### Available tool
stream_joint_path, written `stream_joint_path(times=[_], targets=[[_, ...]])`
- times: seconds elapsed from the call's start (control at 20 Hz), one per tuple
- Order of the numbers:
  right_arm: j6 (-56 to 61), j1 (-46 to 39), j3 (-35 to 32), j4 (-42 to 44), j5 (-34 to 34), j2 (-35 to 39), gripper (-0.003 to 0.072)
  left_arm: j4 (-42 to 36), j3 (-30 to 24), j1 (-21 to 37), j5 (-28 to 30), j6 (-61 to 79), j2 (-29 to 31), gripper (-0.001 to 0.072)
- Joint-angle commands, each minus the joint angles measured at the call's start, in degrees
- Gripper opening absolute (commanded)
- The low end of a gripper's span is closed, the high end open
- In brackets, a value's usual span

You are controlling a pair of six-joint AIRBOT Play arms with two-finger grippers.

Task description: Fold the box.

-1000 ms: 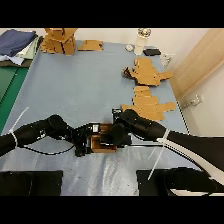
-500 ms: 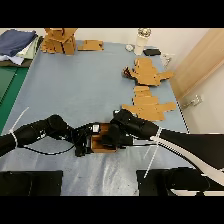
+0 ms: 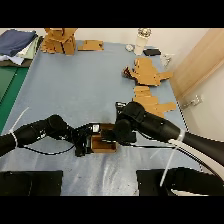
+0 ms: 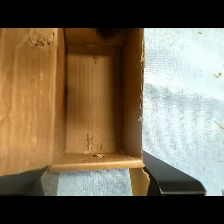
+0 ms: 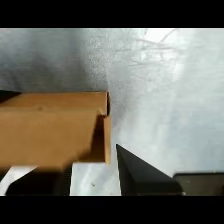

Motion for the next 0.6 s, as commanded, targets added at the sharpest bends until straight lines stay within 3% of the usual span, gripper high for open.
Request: stream_joint_path(times=[0.0,0.05,0.1,0.15,0.25,0.3,0.35,0.4,0.45,0.55], targets=[[3.4,0.0,0.2,-7.8,-11.4,6.8,0.0397,0.0,0.0,0.0,0.0,0.0,0.0,0.0396],[3.4,-0.1,0.2,-11.1,-14.6,8.0,0.0317,0.0,0.0,0.0,0.0,0.0,0.0,0.0396],[3.1,-1.0,0.0,-15.3,-16.6,8.9,0.0121,0.0,0.0,0.0,0.0,0.0,0.0,0.0396],[1.4,-3.1,-0.6,-16.8,-16.5,9.5,0.0006,0.0,0.0,0.0,0.0,0.0,0.0,0.0396],[-7.7,-11.8,-3.4,-14.7,-9.8,9.2,0.0001,0.0,0.0,0.0,0.0,0.0,0.0,0.0396],[-13.6,-17.6,-5.7,-9.9,-1.6,8.5,0.0001,0.0,0.0,0.0,0.0,0.0,0.0,0.0396],[-20.2,-23.4,-7.9,-1.9,8.1,7.5,0.0001,0.0,0.0,0.0,0.1,0.0,0.0,0.0396],[-32.5,-29.5,-10.2,11.8,18.5,5.8,0.0000,0.0,0.0,0.0,0.0,0.0,0.0,0.0396],[-46.7,-34.4,-11.7,27.9,24.1,3.3,-0.0001,0.0,0.0,0.0,0.0,0.0,0.0,0.0396],[-72.4,-40.8,-12.1,57.3,22.4,-4.2,-0.0001,0.0,0.0,0.0,0.0,0.0,0.0,0.0396]])
